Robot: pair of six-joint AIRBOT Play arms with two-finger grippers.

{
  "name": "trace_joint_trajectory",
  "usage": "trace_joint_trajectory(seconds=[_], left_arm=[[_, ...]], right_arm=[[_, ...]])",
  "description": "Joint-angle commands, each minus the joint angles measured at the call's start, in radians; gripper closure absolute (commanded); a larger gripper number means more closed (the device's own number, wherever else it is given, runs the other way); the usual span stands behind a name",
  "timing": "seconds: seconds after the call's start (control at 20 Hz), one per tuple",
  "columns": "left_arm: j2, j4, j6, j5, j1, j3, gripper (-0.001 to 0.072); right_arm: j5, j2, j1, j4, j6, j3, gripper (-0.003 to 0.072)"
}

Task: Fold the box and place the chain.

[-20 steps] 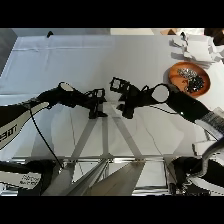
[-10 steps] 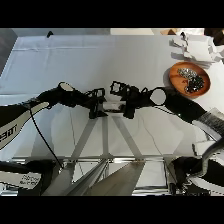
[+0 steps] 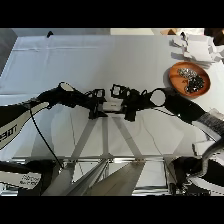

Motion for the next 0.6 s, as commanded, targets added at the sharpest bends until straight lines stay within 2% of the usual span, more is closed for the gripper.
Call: trace_joint_trajectory(seconds=[0.0, 0.05, 0.1, 0.15, 0.4, 0.55], left_arm=[[0.0, -0.001, -0.001, 0.003, 0.0, 0.0, 0.0434], [0.0, -0.001, -0.001, 0.003, 0.0, 0.0, 0.0434], [0.0, -0.001, -0.001, 0.003, 0.0, 0.0, 0.0434], [0.0, -0.001, -0.001, 0.003, 0.0, 0.0, 0.0434], [0.0, -0.001, -0.001, 0.003, 0.0, 0.0, 0.0434], [0.0, -0.001, -0.001, 0.003, 0.0, 0.0, 0.0434]], right_arm=[[0.011, -0.001, 0.001, -0.002, 0.003, -0.023, 0.0452], [0.012, -0.001, 0.001, -0.002, 0.003, -0.028, 0.0408], [0.014, -0.001, 0.001, -0.002, 0.003, -0.029, 0.0304], [0.014, -0.001, 0.001, -0.001, 0.003, -0.029, 0.0272], [0.014, 0.017, 0.001, 0.009, 0.012, -0.029, 0.0273], [0.014, 0.055, 0.001, 0.135, 0.014, -0.029, 0.0275]])
